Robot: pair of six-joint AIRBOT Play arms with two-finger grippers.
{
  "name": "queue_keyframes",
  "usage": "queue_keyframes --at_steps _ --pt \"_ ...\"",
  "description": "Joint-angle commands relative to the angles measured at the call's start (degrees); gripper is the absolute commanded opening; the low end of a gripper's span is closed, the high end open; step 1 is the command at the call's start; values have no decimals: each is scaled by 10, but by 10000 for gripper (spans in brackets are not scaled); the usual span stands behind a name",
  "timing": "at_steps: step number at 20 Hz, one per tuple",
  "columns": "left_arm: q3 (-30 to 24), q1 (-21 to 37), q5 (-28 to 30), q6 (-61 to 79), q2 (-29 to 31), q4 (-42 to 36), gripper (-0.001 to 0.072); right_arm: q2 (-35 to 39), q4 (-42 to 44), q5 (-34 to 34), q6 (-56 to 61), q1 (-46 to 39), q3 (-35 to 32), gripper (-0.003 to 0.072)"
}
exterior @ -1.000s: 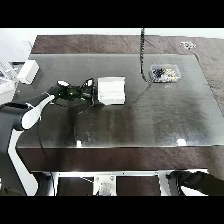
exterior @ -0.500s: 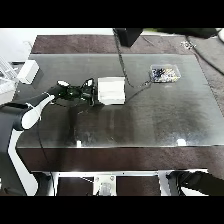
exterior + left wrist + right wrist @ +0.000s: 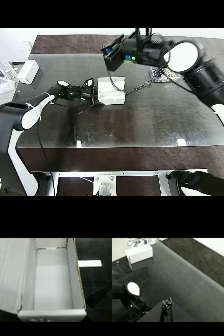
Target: Fold the box and place the chain.
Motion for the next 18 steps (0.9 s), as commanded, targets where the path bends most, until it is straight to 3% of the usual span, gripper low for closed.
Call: queue_keyframes --at_steps 1,9,16,17,18 --pt "0 0 0 0 0 0 524 -38 49 -33 2 -5 -28 -1" --pt "0 0 0 0 0 0 524 -162 58 -15 13 -19 -30 -1" --pt "0 0 0 0 0 0 524 -167 58 2 12 -53 -76 1" --pt "0 0 0 0 0 0 524 -167 57 2 12 -59 -82 14" --pt "0 0 0 0 0 0 524 -167 57 2 12 -68 -87 183"
